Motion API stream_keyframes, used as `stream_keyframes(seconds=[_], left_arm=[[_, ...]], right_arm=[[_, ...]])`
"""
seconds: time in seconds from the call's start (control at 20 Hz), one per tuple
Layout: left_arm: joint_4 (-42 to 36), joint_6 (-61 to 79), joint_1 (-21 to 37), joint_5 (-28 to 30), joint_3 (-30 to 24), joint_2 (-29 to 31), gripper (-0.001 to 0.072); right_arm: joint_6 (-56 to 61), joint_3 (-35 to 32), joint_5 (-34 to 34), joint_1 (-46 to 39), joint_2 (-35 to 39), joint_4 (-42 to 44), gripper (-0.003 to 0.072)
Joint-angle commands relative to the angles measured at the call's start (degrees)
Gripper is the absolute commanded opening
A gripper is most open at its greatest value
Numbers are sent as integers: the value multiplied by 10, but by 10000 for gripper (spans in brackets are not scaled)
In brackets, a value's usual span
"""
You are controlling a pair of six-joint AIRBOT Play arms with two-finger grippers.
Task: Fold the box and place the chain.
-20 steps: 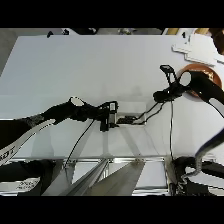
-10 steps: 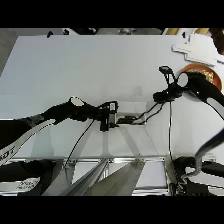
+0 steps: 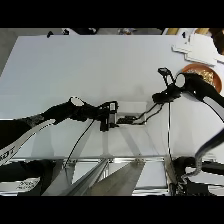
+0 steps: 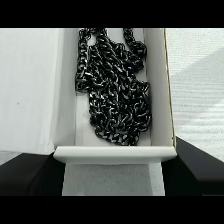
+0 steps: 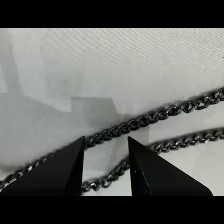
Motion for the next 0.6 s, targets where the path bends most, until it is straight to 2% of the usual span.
stream_keyframes(seconds=[0.0,0.05,0.2,0.4,0.55], left_arm=[[0,0,0,0,0,0,83],[0,0,0,0,0,0,83],[0,0,0,0,0,0,83],[0,0,0,0,0,0,83],[0,0,0,0,0,0,83]], right_arm=[[0,0,2,1,-14,0,85],[0,0,0,1,-11,1,17],[-1,0,2,1,22,0,17],[0,0,37,1,107,6,17],[-9,0,72,1,172,70,17]])
